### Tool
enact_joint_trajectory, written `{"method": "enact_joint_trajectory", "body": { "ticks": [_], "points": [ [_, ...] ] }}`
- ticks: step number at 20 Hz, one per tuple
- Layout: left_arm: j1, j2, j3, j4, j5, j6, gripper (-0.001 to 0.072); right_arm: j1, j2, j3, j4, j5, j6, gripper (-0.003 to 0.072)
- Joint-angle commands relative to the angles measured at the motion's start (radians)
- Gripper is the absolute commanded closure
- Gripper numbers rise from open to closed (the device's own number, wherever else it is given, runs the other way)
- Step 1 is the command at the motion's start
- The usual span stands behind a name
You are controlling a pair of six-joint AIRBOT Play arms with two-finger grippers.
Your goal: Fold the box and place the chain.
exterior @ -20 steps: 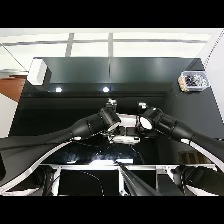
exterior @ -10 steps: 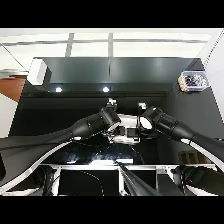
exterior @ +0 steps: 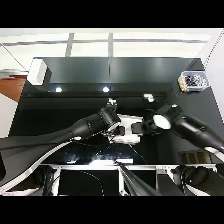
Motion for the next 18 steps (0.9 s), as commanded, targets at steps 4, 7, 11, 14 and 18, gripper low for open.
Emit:
{"method": "enact_joint_trajectory", "body": {
  "ticks": [4,7,11,14,18],
  "points": [
    [0.001,0.0,0.0,-0.006,0.0,0.0,0.068,-0.229,0.27,0.001,-0.362,0.053,-0.234,0.0258],
    [0.001,0.0,0.0,-0.008,0.003,0.0,0.068,-0.475,0.256,-0.003,-0.506,-0.153,-0.288,-0.0032],
    [-0.001,0.0,0.0,-0.011,-0.002,0.0,0.068,-0.821,0.103,0.038,-0.388,-0.439,-0.325,-0.003],
    [-0.001,0.0,0.0,-0.011,-0.002,0.0,0.068,-0.98,-0.126,0.191,-0.147,-0.481,-0.355,-0.0023],
    [0.0,0.0,0.0,-0.007,-0.001,0.0,0.068,-1.014,-0.434,0.478,0.001,-0.384,-0.449,0.0038]
  ]
}}
